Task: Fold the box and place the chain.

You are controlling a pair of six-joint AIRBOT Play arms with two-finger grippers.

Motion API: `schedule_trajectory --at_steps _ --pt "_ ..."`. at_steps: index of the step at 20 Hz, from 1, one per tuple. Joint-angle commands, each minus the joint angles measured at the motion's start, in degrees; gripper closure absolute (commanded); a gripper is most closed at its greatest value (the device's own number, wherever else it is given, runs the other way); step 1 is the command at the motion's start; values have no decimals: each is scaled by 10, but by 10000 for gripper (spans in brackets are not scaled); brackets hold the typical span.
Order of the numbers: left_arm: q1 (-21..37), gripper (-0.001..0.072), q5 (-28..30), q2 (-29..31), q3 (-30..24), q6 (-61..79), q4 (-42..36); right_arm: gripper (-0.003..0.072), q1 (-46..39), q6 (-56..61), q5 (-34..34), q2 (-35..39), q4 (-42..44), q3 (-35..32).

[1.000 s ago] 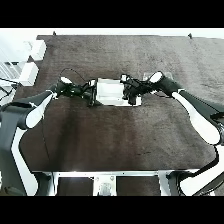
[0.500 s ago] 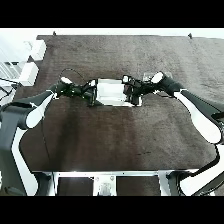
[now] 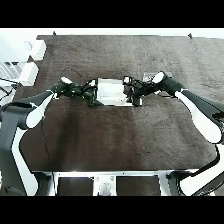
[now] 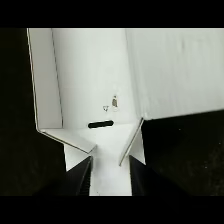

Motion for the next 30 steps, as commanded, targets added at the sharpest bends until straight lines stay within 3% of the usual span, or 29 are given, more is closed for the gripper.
schedule_trajectory --at_steps 1,6,8,15,20,23,25,30 --pt "1 400 1 0 0 0 0 347 0 0 14 0 23 0" --pt "1 400 5 0 0 0 0 351 7 0 13 0 42 0" --pt "1 400 5 0 0 0 0 467 17 0 13 0 43 0" --pt "1 400 6 0 0 0 0 472 61 -2 -88 -3 69 0" --pt "1 400 6 0 0 0 0 458 62 -2 -90 -14 70 0" --pt "1 400 6 0 0 0 0 339 62 -2 -90 -14 62 0" --pt "1 400 6 0 0 0 0 155 60 -2 -89 -14 62 0" --pt "1 400 6 0 0 0 0 155 49 -2 -87 -14 50 0"
